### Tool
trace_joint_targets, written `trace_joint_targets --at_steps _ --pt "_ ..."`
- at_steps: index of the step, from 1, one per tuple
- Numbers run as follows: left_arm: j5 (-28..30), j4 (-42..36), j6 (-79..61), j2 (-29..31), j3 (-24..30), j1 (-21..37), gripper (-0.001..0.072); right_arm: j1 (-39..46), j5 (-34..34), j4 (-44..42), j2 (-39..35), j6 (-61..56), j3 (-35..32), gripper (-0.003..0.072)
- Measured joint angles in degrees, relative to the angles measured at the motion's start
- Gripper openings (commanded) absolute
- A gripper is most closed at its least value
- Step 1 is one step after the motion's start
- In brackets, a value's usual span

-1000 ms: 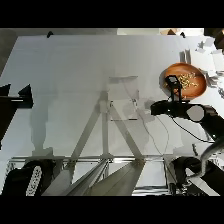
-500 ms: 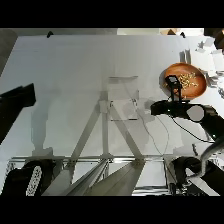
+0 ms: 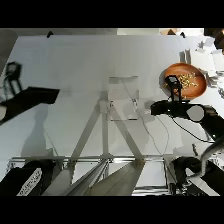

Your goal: Fold the box and place the chain.

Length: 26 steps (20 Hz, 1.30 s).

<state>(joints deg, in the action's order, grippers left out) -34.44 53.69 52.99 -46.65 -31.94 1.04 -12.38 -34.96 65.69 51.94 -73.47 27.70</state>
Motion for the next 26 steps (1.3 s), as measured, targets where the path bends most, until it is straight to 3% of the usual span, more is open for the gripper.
trace_joint_targets --at_steps 3,4,5,9,13,18,26 --pt "-2.67 5.46 -4.04 -12.52 -10.54 -7.82 0.0585 0.00 0.00 0.00 0.00 0.00 0.02 0.0012" --pt "-4.20 6.47 -6.14 -16.24 -13.73 -9.90 0.0686 0.00 0.00 0.00 0.00 0.02 0.02 0.0012" --pt "-5.92 6.97 -8.50 -20.04 -17.00 -11.80 0.0696 0.00 0.00 0.00 0.00 0.00 0.02 0.0012" --pt "-13.35 1.44 -19.37 -30.64 -26.71 -15.61 0.0695 0.00 0.00 0.00 0.00 0.02 0.02 0.0012" --pt "-16.98 -11.50 -32.33 -36.02 -30.99 -16.63 0.0693 0.00 0.02 -0.02 0.00 0.02 0.02 0.0012" --pt "-21.09 -21.84 -41.07 -43.47 -36.24 -16.74 0.0693 0.00 0.04 0.00 0.00 0.02 0.00 0.0012" --pt "-25.94 -30.01 -42.99 -54.16 -43.50 -16.94 0.0692 0.00 0.07 -0.02 0.00 0.02 0.00 0.0012"
